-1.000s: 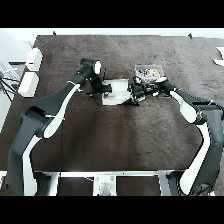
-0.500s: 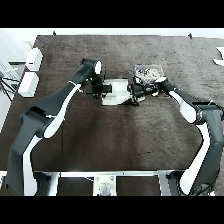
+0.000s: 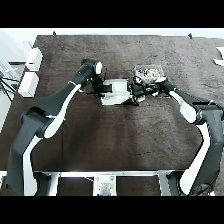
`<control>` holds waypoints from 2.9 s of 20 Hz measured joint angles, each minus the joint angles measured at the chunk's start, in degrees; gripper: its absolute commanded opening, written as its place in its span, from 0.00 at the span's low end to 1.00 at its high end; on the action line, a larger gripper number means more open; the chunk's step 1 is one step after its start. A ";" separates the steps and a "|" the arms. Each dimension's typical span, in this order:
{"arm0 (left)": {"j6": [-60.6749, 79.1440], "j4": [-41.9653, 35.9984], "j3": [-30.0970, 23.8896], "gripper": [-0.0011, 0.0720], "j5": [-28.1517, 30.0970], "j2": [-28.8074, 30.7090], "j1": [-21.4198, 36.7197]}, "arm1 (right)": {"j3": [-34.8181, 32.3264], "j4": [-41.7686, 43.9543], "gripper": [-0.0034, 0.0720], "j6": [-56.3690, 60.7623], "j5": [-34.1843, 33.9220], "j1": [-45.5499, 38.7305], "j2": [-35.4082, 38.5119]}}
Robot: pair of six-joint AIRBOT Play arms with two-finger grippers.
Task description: Fold the box and place the chain.
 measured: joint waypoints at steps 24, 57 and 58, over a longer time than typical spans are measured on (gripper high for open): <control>41.55 1.97 -2.80 0.65 -6.97 14.14 3.67 | 0.00 -0.11 0.82 -0.04 -0.07 -0.07 -0.02; 141.04 -58.38 -37.83 1.00 24.83 11.13 18.62 | 0.00 -0.11 0.82 -0.02 -0.04 -0.07 -0.02; 141.24 -58.38 -37.83 0.99 24.85 11.10 18.40 | 0.00 -0.11 0.82 -0.04 -0.04 -0.07 -0.02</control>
